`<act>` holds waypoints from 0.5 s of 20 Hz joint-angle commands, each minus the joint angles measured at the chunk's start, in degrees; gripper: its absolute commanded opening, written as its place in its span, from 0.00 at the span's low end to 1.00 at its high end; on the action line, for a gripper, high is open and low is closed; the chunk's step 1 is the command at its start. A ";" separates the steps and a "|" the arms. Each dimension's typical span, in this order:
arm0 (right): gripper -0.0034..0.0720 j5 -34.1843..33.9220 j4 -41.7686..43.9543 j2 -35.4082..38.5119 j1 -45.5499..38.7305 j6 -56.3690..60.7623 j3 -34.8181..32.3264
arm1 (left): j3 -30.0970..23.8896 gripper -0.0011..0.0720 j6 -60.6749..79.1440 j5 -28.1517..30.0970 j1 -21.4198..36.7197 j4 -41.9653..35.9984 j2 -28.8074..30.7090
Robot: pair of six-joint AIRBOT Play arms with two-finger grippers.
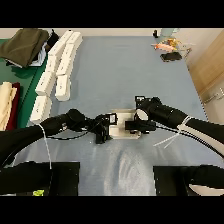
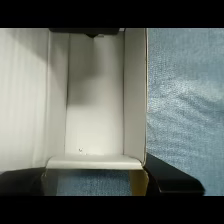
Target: Fold the box.
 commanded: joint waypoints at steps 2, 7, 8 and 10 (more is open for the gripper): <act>0.35 0.33 -1.20 -0.37 0.11 2.62 0.13 | 0.07 0.62 0.04 -0.04 -0.02 0.04 0.04; 0.05 0.33 -1.25 -0.37 0.11 2.58 0.13 | 0.07 0.62 0.04 -0.04 -0.02 0.02 0.04; 0.05 0.33 -1.25 -0.37 0.11 2.58 0.13 | 0.07 0.62 0.04 -0.04 -0.02 0.04 0.04; 0.05 0.42 -1.20 -0.37 0.22 2.51 0.24 | 0.07 0.62 0.04 -0.04 -0.02 0.04 0.04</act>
